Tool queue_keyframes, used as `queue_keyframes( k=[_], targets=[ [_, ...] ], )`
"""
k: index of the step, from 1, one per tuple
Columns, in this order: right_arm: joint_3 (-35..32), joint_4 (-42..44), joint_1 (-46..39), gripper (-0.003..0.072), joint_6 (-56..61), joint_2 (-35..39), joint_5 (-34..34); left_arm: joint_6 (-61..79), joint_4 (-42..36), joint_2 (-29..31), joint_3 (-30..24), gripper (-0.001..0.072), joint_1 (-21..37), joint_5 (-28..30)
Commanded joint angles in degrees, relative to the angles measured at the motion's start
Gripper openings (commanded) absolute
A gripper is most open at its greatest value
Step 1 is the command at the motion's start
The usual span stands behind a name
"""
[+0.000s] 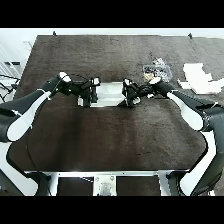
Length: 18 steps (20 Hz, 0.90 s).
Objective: Fold the box and place the chain.
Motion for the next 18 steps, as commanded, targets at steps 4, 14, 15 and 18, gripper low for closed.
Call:
queue_keyframes(
  k=[4,14,15,18],
  targets=[
    [-0.02,0.11,0.02,0.0579,0.0,-0.04,0.02,3.21,-5.9,-0.72,-0.09,0.0179,-0.04,-0.37],
    [-0.02,0.11,0.02,0.0579,0.02,-0.04,0.02,2.71,-6.75,-0.76,-0.09,0.0427,-0.04,0.66],
    [-0.02,0.11,0.02,0.0579,0.02,-0.04,0.02,2.71,-7.08,-0.76,-0.09,0.0428,-0.04,0.63],
    [-0.02,0.11,0.02,0.0579,0.02,-0.04,0.02,2.73,-7.45,-0.76,-0.09,0.0535,-0.04,0.61]
  ],
)
